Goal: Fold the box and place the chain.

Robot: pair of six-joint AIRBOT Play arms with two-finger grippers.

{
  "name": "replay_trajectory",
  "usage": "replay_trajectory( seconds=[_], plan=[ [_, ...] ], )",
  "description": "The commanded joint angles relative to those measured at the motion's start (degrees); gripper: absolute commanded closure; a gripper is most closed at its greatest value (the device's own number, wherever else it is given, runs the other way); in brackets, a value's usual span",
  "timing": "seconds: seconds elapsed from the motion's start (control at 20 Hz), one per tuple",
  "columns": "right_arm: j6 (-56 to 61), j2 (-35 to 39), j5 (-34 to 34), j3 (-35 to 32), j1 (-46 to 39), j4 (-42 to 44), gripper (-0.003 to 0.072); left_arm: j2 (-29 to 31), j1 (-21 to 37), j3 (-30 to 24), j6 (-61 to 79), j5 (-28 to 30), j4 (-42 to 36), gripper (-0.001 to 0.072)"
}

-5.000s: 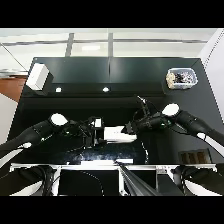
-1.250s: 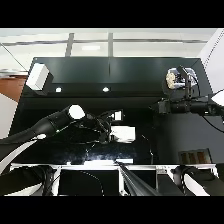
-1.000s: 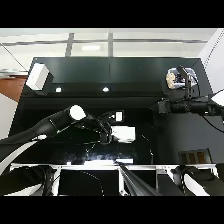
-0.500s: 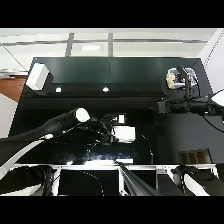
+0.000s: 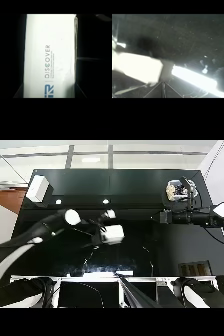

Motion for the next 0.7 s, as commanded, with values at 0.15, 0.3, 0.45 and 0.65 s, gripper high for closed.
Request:
replay_trajectory(
  seconds=[0.15,0.3,0.45,0.65],
  plan=[
    [0.0,0.0,-0.9,0.1,-1.2,-0.9,0.0658,8.0,32.9,0.7,-18.2,-15.1,13.4,0.0431],
    [0.0,0.0,-1.2,0.1,-1.2,-1.1,0.0658,8.9,52.3,0.7,-18.3,-16.9,12.5,0.0431],
    [0.0,0.0,-1.9,0.1,-1.2,-1.1,0.0658,8.5,65.2,0.8,-18.1,-11.8,11.0,0.0430],
    [0.6,0.0,-2.2,0.1,-1.2,-1.0,0.0658,5.7,68.6,0.8,-17.4,0.6,10.7,0.0424]
  ],
)
